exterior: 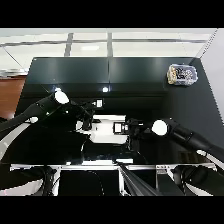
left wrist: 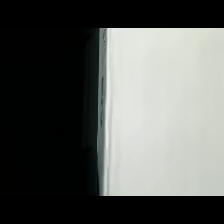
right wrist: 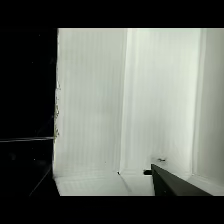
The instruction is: Fold the box and place the chain.
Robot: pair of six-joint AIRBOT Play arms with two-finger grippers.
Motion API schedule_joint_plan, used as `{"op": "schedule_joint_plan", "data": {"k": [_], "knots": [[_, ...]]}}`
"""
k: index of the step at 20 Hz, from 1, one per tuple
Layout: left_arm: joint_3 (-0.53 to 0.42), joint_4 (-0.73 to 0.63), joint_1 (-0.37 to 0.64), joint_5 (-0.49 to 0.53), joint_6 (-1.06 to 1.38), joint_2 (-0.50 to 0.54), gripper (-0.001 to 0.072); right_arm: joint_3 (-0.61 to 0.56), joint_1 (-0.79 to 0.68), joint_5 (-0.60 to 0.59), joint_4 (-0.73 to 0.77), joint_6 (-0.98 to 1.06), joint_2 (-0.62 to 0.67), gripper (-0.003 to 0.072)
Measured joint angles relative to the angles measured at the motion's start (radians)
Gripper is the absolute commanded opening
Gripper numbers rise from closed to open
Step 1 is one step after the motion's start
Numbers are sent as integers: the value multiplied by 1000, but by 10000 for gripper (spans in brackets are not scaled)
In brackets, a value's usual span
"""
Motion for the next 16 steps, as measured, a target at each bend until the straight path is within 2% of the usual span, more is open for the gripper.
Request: {"op": "schedule_joint_plan", "data": {"k": [4, 16], "knots": [[0, -10, 0, 2, -2, 0, 28, 10, -39, -76, 14, 19, 45, 713], [0, -31, 0, 0, 0, 0, 28, 27, -196, 0, 46, -115, 50, 708]]}}
